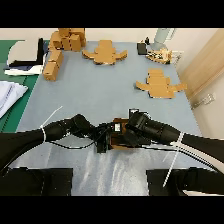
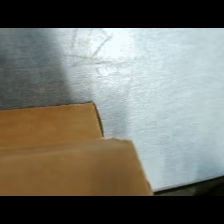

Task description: Fold the box.

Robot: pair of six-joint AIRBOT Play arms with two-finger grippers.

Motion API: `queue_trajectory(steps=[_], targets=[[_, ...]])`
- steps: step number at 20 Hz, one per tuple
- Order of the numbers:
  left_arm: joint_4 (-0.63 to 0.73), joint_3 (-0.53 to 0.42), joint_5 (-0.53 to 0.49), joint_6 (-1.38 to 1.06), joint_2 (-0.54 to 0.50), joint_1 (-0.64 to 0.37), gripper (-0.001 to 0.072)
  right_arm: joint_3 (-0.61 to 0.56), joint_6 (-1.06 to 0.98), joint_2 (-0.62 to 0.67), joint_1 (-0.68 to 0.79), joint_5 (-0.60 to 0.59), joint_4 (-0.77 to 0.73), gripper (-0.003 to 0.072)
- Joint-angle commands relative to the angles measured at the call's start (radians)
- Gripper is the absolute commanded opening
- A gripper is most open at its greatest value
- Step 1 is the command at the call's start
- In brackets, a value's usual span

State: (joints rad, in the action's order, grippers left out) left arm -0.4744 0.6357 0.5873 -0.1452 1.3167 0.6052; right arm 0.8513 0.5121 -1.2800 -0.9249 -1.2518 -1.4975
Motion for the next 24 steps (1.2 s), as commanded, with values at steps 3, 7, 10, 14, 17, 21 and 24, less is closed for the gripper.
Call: queue_trajectory(steps=[3, 7, 10, 14, 17, 21, 24], targets=[[0.004, 0.001, 0.0, 0.004, 0.001, 0.0, 0.0487, 0.003, -0.022, -0.009, -0.004, 0.002, 0.029, 0.0001], [0.004, 0.001, 0.0, 0.004, 0.001, 0.0, 0.0488, 0.006, -0.023, -0.009, -0.004, 0.004, 0.055, 0.031], [0.004, 0.001, 0.0, 0.004, 0.001, 0.0, 0.0488, 0.019, -0.022, -0.008, -0.004, 0.001, 0.062, 0.0319], [0.004, 0.001, 0.0, 0.004, 0.001, 0.0, 0.0488, 0.04, -0.022, 0.002, -0.003, -0.045, 0.069, 0.0319], [0.004, 0.001, 0.0, 0.003, 0.001, 0.0, 0.0487, 0.042, -0.022, 0.016, -0.003, -0.087, 0.087, 0.0385], [0.004, 0.001, 0.0, 0.004, 0.001, 0.0, 0.0488, 0.045, -0.021, 0.066, -0.004, -0.08, 0.075, 0.0385], [0.004, 0.001, 0.0, 0.004, 0.001, 0.0, 0.0487, 0.045, -0.022, 0.129, -0.004, -0.08, 0.069, 0.0385]])
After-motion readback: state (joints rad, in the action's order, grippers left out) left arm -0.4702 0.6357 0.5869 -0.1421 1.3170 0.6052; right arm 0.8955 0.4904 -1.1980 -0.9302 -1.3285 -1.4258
